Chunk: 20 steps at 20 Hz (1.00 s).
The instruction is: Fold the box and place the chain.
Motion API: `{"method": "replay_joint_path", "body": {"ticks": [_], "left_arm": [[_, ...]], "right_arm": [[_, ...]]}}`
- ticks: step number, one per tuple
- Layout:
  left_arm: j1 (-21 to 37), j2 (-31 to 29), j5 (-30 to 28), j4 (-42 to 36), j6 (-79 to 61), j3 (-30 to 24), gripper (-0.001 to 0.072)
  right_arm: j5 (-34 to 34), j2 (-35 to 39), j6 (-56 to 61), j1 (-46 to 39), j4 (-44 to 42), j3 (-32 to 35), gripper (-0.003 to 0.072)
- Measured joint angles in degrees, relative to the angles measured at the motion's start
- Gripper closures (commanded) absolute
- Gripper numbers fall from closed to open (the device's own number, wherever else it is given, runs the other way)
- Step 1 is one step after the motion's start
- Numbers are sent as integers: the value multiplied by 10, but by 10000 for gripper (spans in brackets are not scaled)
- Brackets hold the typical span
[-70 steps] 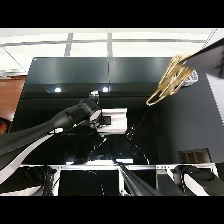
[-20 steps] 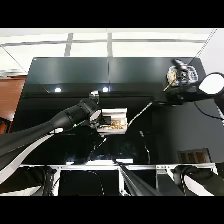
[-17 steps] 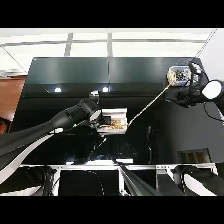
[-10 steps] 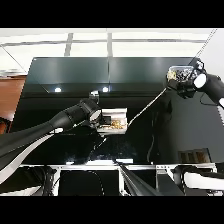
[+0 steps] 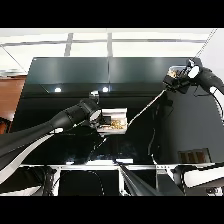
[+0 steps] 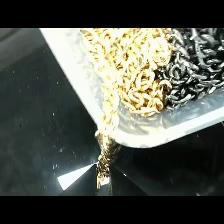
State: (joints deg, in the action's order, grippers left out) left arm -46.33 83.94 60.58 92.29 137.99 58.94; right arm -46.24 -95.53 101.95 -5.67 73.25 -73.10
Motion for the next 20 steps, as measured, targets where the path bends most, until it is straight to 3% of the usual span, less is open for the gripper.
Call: {"method": "replay_joint_path", "body": {"ticks": [3, 7, 13, 17, 20], "left_arm": [[0, 0, 0, 0, 0, 0, 681], [0, 0, 0, 0, 0, 0, 681], [0, 0, -1, 0, 0, 0, 681], [0, 0, -1, 0, 0, 0, 681], [0, 0, -1, 0, 0, 0, 681]], "right_arm": [[-54, 50, -63, 2, -3, -3, 668], [-173, 178, -137, 5, -12, -5, 668], [-296, 381, -186, 6, -111, -5, 668], [-355, 438, -197, 31, -218, -5, 668], [-363, 452, -200, 78, -290, -5, 668]]}}
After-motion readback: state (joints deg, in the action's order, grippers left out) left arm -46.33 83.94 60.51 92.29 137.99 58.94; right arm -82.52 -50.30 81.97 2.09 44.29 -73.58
